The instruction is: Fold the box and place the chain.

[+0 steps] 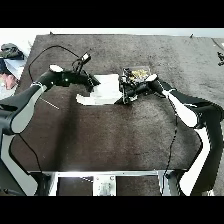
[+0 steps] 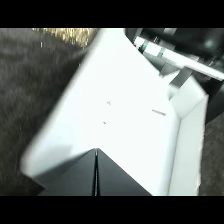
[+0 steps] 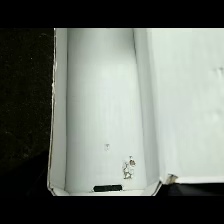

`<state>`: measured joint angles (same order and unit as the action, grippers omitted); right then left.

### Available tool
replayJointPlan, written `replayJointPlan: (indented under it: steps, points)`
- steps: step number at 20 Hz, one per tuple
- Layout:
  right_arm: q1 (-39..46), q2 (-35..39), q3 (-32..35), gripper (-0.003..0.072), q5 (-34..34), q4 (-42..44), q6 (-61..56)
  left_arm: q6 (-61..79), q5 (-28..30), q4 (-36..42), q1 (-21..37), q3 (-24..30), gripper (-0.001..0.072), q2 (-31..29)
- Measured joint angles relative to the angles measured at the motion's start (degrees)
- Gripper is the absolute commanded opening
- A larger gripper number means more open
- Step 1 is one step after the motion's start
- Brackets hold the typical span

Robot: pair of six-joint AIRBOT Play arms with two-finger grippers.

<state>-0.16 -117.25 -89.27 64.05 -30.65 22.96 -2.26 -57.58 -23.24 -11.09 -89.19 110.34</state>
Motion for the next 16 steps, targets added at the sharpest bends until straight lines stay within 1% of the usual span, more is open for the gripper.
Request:
replayJointPlan:
  steps: [5, 10, 13, 16]
  points:
    - [0.02, -0.02, 0.00, 0.0535, 0.00, 0.00, -0.07, -0.13, -0.13, -0.74, 0.04, -0.52, 0.0011, 3.04]
    - [0.04, -0.02, 0.00, 0.0535, -0.02, 0.02, -0.07, 1.95, -0.07, -2.03, -0.09, -0.66, 0.0011, 3.82]
    - [0.04, -0.02, 0.00, 0.0535, -0.02, 0.02, 0.02, 4.02, -0.15, -2.34, -0.09, -0.85, 0.0008, 3.28]
    - [0.04, -0.02, 0.00, 0.0536, -0.02, 0.02, 0.02, 5.66, -0.61, -2.54, 0.92, -1.22, 0.0009, 0.81]
